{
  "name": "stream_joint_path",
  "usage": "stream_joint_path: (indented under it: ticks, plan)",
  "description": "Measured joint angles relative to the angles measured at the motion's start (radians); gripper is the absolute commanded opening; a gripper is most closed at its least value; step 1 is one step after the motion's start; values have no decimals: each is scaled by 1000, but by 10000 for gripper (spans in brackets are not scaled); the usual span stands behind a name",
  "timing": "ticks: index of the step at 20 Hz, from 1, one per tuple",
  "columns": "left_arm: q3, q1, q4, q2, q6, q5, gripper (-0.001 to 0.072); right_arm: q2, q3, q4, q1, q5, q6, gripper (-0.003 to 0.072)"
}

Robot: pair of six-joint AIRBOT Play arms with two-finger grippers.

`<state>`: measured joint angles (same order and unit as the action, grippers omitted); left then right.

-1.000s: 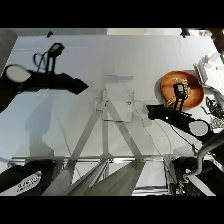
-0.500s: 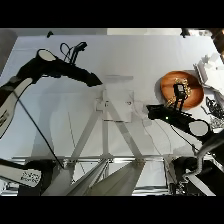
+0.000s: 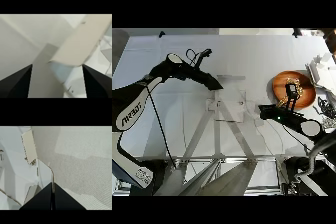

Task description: Fold the box and place the chain.

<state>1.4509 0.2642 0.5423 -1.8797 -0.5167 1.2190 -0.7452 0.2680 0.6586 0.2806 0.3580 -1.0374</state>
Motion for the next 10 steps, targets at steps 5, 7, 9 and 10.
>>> stream_joint_path:
  ticks: [5,7,9,10]
  plan:
    - [2,37,31,-4,108,113,528,0,0,0,0,0,0,17]
    - [2,44,70,-5,138,150,481,0,0,0,0,0,0,17]
    - [2,47,99,-5,157,175,484,0,0,0,0,0,0,17]
    - [2,48,109,-5,168,187,484,0,0,0,0,0,0,17]
